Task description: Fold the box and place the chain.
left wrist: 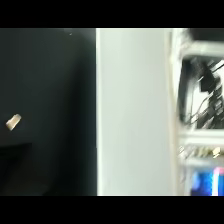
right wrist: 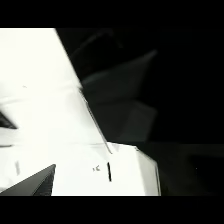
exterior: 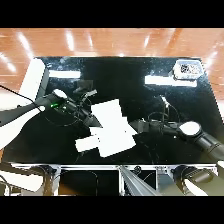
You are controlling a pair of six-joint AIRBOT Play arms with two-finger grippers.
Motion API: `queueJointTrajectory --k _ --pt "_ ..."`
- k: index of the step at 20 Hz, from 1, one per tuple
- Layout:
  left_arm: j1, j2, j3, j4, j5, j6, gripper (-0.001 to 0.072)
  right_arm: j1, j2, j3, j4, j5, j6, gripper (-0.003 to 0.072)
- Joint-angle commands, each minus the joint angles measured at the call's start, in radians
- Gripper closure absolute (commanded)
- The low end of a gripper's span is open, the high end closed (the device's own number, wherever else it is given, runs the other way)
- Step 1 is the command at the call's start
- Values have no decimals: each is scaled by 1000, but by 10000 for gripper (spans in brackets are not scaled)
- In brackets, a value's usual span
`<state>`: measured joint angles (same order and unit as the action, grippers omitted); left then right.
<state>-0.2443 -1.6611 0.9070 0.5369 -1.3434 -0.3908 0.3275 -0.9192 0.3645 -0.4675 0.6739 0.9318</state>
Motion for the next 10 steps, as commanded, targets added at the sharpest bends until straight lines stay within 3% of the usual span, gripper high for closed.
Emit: queueJointTrajectory --k 1,4,6,8,10 --pt "-26 34 18 122 26 5 696 -154 0 118 -236 326 117 -17" --pt "-64 102 18 171 35 5 695 -333 2 282 -497 633 219 -16" --pt "-82 136 18 183 47 4 695 -439 10 374 -529 783 211 -16" --pt "-96 178 18 184 104 4 695 -516 26 445 -530 832 197 -16" --pt "-107 225 18 182 171 2 695 -543 43 475 -529 797 194 -17"
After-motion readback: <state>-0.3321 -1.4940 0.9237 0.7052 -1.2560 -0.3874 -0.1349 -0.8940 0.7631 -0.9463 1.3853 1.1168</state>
